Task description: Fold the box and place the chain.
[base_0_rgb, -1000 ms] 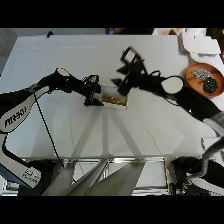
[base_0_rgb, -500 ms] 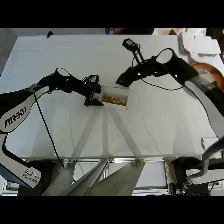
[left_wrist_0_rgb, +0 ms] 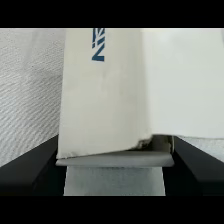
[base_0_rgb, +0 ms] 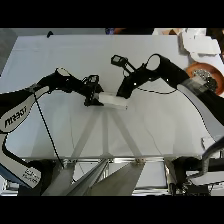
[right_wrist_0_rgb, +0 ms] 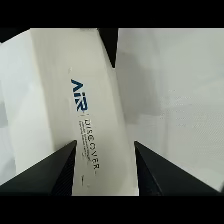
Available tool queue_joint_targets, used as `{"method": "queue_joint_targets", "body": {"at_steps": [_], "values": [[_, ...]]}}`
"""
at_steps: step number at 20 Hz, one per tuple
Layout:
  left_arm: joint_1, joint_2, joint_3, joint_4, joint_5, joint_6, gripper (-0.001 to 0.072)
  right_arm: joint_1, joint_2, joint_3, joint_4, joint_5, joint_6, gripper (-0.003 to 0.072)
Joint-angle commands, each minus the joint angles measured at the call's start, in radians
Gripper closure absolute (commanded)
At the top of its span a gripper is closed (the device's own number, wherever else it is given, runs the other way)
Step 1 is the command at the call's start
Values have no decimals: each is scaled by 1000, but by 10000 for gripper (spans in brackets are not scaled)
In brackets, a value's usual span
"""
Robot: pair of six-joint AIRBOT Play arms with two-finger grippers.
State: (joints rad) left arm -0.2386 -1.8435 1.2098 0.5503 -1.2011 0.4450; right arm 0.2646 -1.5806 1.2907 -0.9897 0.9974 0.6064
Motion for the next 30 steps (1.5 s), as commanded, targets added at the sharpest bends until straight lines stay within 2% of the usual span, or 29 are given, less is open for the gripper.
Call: {"method": "queue_joint_targets", "body": {"at_steps": [1, 3, 5, 11, 18, 20, 22, 30], "values": [[0, 0, 0, 0, 0, 0, 363, 52, 110, -135, -53, -237, -118, 281], [0, 0, 0, 0, 0, 0, 363, 77, 149, -206, -53, -310, -118, 281], [0, 0, 0, 0, 0, 0, 363, 100, 156, -238, -52, -310, -115, 281], [0, 0, 0, 0, 0, 0, 363, 148, 189, -250, -49, -428, -53, 287], [0, 0, 0, 0, 0, 0, 363, 173, 249, -319, -52, -471, -100, 286], [0, 0, 0, 0, 0, 0, 363, 189, 251, -344, -53, -504, -122, 272], [0, 0, 0, 0, 0, 0, 363, 201, 250, -367, -53, -570, -123, 225], [0, 0, 0, 0, 0, 0, 363, 220, 249, -390, -63, -625, -118, 236]]}}
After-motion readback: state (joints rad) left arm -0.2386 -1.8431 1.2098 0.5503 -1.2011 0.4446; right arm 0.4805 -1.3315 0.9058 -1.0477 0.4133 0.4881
